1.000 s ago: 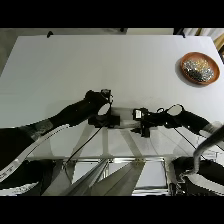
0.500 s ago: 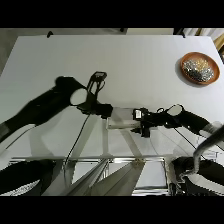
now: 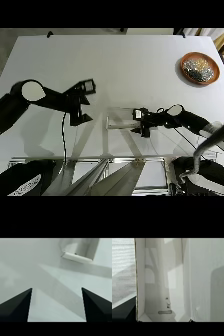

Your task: Fold the box and place the chain.

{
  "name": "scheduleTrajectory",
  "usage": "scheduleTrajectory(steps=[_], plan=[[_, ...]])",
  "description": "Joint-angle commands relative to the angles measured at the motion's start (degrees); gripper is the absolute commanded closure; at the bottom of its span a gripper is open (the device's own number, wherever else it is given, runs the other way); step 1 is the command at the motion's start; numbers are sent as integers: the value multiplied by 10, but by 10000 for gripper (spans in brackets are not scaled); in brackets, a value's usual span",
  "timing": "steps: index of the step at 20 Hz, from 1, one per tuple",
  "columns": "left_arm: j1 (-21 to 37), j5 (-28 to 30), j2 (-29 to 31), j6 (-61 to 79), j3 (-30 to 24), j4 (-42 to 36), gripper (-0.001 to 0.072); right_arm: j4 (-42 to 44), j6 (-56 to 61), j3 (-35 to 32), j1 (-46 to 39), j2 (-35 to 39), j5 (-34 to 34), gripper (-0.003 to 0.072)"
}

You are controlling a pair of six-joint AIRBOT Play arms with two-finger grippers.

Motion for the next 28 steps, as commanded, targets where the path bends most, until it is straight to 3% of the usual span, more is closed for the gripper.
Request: scheduleTrajectory(steps=[1,5,8,28], plan=[[47,63,-41,327,-104,-188,8,0,0,0,0,0,0,267],[27,101,-134,425,-118,-256,0,0,0,0,0,0,0,267],[7,120,-169,474,-118,-291,-8,0,0,0,0,0,0,267],[-66,158,-208,499,-118,-366,-7,0,0,0,0,0,0,267]])
